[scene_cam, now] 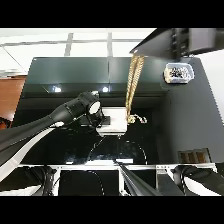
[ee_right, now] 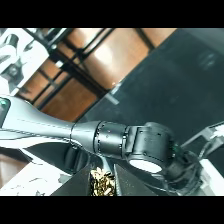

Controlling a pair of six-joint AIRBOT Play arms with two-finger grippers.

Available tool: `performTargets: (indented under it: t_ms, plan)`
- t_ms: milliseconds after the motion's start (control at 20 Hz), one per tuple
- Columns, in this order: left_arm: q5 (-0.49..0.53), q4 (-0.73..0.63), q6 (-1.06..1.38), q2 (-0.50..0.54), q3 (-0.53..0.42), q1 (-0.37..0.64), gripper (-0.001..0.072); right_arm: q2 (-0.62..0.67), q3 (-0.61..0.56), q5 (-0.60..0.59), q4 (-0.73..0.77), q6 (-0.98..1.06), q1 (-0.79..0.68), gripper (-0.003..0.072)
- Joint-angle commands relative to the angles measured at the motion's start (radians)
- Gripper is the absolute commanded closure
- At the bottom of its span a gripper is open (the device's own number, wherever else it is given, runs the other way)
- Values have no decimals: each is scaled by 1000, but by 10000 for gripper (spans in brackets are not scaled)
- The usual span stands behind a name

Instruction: Fold the box and place the chain.

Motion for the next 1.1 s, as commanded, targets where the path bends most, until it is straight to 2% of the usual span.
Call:
performTargets:
  t_ms: [0, 200, 350, 500, 700, 800, 900, 950, 1000, 1050]
  plan:
    - [0, 0, 0, 0, 0, 0, 682, -4, -106, -58, -30, -5, 57, 674]
    - [1, 0, 0, 0, 0, 0, 682, -4, -253, -61, -132, 0, 61, 674]
    - [1, 0, 0, 0, 0, 0, 682, -4, -418, -97, -173, 7, 61, 674]
    - [1, 0, 0, 0, 0, 0, 682, -4, -620, -208, -171, 10, 66, 674]
    - [1, 0, 0, 0, 0, 0, 682, -5, -835, -446, -169, 32, 142, 673]
    - [1, 0, 0, 0, 0, 0, 682, -8, -870, -515, -170, 31, 178, 673]
    - [1, 0, 0, 0, 0, 0, 682, -9, -870, -524, -169, 32, 180, 664]
    - [1, 0, 0, 0, 0, 0, 682, -9, -870, -524, -169, 32, 178, 493]
    - [0, 0, 0, 0, 0, 0, 682, -9, -868, -509, -169, 32, 171, 277]
    - [0, 0, 0, 0, 0, 0, 682, -8, -864, -477, -169, 27, 154, 245]
